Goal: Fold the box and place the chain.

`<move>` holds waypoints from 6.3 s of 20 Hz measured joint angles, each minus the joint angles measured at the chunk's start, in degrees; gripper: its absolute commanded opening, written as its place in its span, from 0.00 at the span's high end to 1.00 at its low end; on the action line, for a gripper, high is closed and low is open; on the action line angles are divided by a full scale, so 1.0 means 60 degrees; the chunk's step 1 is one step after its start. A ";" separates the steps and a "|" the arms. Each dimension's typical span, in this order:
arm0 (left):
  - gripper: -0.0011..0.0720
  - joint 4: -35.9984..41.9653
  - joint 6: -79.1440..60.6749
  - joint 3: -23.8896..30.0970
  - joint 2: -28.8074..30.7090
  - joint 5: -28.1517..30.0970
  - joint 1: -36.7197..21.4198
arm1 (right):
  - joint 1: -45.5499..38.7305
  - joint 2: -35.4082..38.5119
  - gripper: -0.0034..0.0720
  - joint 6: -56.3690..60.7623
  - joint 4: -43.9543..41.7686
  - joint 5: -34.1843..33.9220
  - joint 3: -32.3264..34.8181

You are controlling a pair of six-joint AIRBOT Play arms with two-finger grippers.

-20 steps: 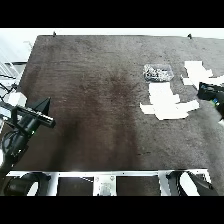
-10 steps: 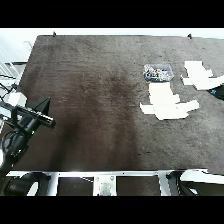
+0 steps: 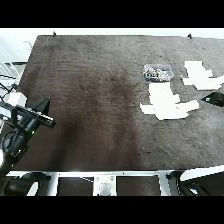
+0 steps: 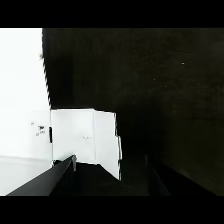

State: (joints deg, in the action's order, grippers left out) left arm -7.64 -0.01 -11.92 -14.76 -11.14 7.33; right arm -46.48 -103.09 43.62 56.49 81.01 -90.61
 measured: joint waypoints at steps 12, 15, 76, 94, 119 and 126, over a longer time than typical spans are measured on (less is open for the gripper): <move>0.96 0.0000 -0.0004 0.0000 0.0000 0.0000 0.0000 | 0.0667 -0.1836 0.74 -0.0240 -0.0379 0.1075 -0.0433; 0.96 0.0000 0.0000 0.0000 0.0000 0.0000 0.0000 | 0.0678 -0.1985 0.95 -0.0339 -0.0845 0.1319 -0.0386; 0.12 -0.2524 0.4339 -0.8225 -1.0612 -0.5319 0.0004 | 0.8506 0.2102 0.95 -0.1239 -0.6783 -0.6073 0.6342; 0.12 -0.5497 0.8495 -1.7227 -1.7977 -1.1111 -0.0273 | 0.8506 0.2102 0.95 -0.1246 -0.7042 -0.5974 0.6342; 0.34 -0.4051 0.7410 -1.7416 -1.9041 -1.1351 0.0146 | 0.8506 0.2102 0.95 -0.1293 -0.7085 -0.5971 0.6342; 0.54 -0.4116 0.7114 -1.7416 -1.9041 -1.1737 0.0091 | 0.8506 0.2102 0.95 -0.1311 -0.7078 -0.5971 0.6342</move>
State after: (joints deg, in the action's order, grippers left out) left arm -32.34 42.68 -116.42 -129.01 -81.56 7.88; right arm 4.56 -90.48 35.75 14.02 45.19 -52.56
